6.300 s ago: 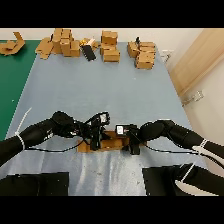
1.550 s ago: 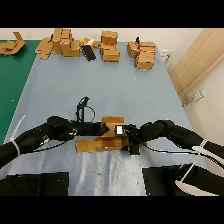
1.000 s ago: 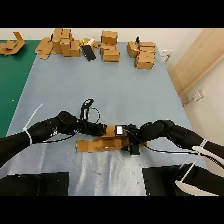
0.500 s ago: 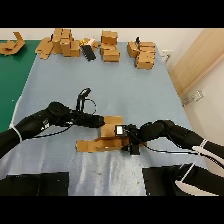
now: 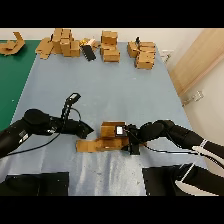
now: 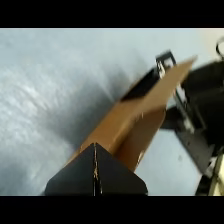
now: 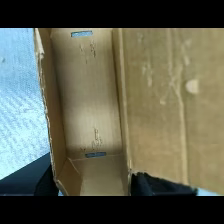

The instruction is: Fold the box.

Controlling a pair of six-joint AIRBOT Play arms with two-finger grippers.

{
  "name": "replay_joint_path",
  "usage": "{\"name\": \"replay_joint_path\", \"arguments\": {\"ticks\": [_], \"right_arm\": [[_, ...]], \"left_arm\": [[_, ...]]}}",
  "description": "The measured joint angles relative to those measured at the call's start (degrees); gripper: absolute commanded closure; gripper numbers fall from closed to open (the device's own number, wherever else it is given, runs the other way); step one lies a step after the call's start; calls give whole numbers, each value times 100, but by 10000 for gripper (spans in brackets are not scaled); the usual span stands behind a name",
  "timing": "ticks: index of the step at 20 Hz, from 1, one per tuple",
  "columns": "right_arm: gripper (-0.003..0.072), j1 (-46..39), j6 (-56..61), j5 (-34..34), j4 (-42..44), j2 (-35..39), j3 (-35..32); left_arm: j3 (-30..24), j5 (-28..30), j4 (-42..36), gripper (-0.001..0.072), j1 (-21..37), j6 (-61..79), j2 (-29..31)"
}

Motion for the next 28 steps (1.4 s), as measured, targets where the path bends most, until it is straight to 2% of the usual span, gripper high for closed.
{"name": "replay_joint_path", "arguments": {"ticks": [1, 2, 3, 6, 10, 13, 19, 25, 26, 27, 28], "right_arm": [[173, 0, 0, 0, 0, 0, 0], [173, 0, 0, 0, 0, 0, 0], [173, 0, 0, 0, 0, 0, 0], [173, 0, 0, -2, 0, 0, 0], [173, 0, 0, -2, 0, 0, 0], [173, 0, 0, -2, 2, 0, 0], [173, 0, 0, -2, 0, 0, 0], [174, 0, 0, -2, 2, 0, 0], [173, 0, 0, -4, 2, 0, 0], [173, 0, 0, -2, 2, 0, 0], [173, 0, 0, -2, 2, 0, 0]], "left_arm": [[-153, -83, 212, 692, -11, 199, 234], [-260, -146, 459, 480, -70, 369, 437], [-343, -179, 719, 20, -160, 518, 632], [-470, -70, 1226, 24, -542, 944, 973], [-529, 391, 1502, 24, -1102, 1845, 1045], [-540, 717, 1591, 24, -1349, 2310, 800], [-417, 953, 1635, 25, -1711, 2992, 149], [-337, 1305, 1567, 26, -1827, 3115, -177], [-332, 1333, 1521, 60, -1834, 3119, -197], [-330, 1351, 1434, 152, -1840, 3121, -212], [-330, 1368, 1360, 184, -1840, 3123, -219]]}}
